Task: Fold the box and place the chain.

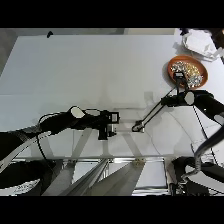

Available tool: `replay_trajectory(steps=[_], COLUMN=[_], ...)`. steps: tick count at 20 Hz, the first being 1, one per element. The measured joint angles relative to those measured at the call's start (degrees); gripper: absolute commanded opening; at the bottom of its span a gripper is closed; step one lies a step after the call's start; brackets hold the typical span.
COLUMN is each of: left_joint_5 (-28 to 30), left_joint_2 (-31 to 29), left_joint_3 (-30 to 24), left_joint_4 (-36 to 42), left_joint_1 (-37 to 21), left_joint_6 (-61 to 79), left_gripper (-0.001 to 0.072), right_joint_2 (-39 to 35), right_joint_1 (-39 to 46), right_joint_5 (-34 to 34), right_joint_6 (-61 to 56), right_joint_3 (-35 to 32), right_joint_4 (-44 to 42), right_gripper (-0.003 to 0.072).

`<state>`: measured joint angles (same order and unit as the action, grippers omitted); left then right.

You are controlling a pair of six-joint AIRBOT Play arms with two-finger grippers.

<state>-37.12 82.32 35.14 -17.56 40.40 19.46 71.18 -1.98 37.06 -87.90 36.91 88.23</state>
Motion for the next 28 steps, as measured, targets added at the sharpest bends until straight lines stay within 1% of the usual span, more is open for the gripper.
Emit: replay_trajectory(steps=[2,5,7,11,15,17,21,24,28], left_joint_5=[0.00,0.00,0.02,0.02,0.02,0.02,0.00,0.02,0.00], left_joint_2=[0.00,0.00,0.00,0.00,0.00,0.00,0.00,0.00,0.00], left_joint_3=[0.00,0.00,-0.02,0.00,0.00,-0.02,0.00,0.00,-0.02], left_joint_4=[-0.02,0.00,0.00,0.00,0.00,0.00,0.00,0.00,0.00], left_joint_1=[0.00,0.00,0.00,0.00,0.00,0.00,0.00,0.00,0.00], left_joint_6=[0.02,0.00,0.00,0.00,0.00,0.02,0.00,0.00,0.02], left_gripper=[0.0272,0.0272,0.0272,0.0272,0.0272,0.0272,0.0272,0.0272,0.0272], right_joint_2=[-2.86,-8.74,-13.62,-23.58,-31.26,-33.48,-35.36,-35.78,-35.98], right_joint_1=[0.00,-0.02,0.00,0.00,0.00,0.00,-0.02,0.00,-0.02], right_joint_5=[-0.07,2.38,5.27,13.40,22.18,25.35,29.77,32.20,35.47], right_joint_6=[0.35,1.40,3.98,11.91,19.15,21.99,26.53,28.50,30.93], right_joint_3=[0.11,0.11,0.07,0.09,0.09,0.09,0.09,0.09,0.09], right_joint_4=[-0.11,-1.16,-3.85,-15.39,-30.62,-38.66,-53.48,-61.77,-70.34], right_gripper=[0.0021,0.0021,0.0020,0.0020,0.0021,0.0021,0.0022,0.0022,0.0023])
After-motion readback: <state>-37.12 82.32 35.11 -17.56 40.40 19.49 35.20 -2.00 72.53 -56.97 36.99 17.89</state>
